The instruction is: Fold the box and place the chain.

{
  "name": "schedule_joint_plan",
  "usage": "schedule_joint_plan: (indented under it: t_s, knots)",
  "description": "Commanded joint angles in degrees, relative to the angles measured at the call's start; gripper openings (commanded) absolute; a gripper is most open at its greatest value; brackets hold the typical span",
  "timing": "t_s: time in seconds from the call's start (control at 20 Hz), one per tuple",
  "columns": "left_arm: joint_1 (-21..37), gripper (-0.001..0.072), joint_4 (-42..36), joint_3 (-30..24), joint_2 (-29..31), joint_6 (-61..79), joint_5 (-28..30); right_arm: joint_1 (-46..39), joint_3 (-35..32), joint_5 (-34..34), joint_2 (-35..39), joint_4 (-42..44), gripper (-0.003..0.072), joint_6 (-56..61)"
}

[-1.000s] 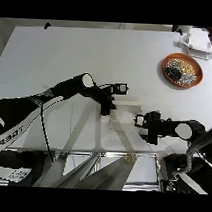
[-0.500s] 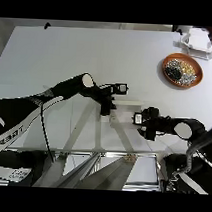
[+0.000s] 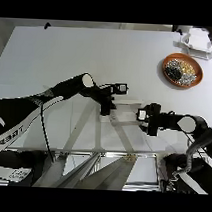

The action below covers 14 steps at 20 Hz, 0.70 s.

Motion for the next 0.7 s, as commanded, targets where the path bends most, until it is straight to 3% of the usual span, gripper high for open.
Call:
schedule_joint_plan:
  t_s: [0.0, 0.65]
  knots:
    - [-0.02, 0.0013, 0.0, -0.02, 0.0, 0.02, 0.0, -2.27, 0.09, -0.24, -1.11, 3.45, 0.0699, -5.84]
    - [-0.02, 0.0013, 0.0, -0.02, 0.0, 0.04, 0.0, -4.96, 2.67, -0.15, -2.36, 7.69, 0.0699, -9.75]
